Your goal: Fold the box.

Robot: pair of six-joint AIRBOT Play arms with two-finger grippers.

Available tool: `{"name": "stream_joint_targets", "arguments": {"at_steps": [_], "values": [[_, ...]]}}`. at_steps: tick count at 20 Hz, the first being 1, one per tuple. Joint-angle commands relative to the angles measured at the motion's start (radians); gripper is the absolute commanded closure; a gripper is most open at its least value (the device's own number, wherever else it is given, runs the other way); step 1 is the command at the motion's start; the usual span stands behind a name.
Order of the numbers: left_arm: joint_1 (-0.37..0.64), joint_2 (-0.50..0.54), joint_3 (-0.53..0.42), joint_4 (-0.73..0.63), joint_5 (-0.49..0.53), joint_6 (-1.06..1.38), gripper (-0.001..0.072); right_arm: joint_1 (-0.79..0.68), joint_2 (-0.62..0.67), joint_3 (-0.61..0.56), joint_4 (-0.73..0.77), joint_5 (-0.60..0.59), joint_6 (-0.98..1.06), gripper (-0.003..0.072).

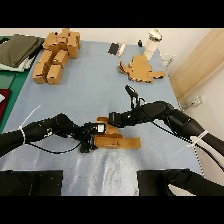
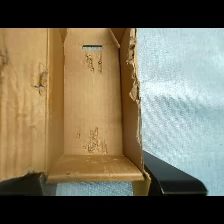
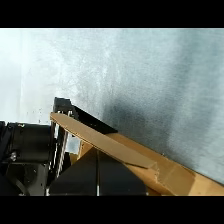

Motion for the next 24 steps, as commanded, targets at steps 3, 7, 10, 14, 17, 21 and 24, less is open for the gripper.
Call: {"name": "stream_joint_targets", "arguments": {"at_steps": [3,7,10,14,17,21,24], "values": [[0.0,-0.002,-0.002,0.022,-0.011,-0.001,0.0094,0.0,-0.008,0.004,0.0,-0.008,-0.003,0.0683],[0.0,-0.002,-0.002,0.022,-0.011,-0.002,0.0094,0.0,-0.058,0.004,-0.006,0.017,-0.023,0.0683],[0.0,-0.002,-0.002,0.022,-0.011,-0.002,0.0095,0.0,-0.134,0.004,-0.006,-0.011,-0.061,0.0684],[0.0,-0.002,-0.003,0.022,-0.011,-0.002,0.0095,0.021,-0.21,0.004,-0.005,-0.016,-0.079,0.0683],[0.0,-0.002,-0.003,0.022,-0.011,-0.007,0.0095,0.055,-0.218,0.004,-0.021,-0.014,-0.082,0.0683],[0.0,-0.002,-0.003,0.022,-0.01,-0.008,0.0095,0.054,-0.217,0.004,-0.043,-0.013,-0.086,0.0683],[0.0,-0.002,-0.003,0.022,-0.011,-0.008,0.0095,0.045,-0.181,0.004,-0.044,0.011,-0.101,0.0683]]}}
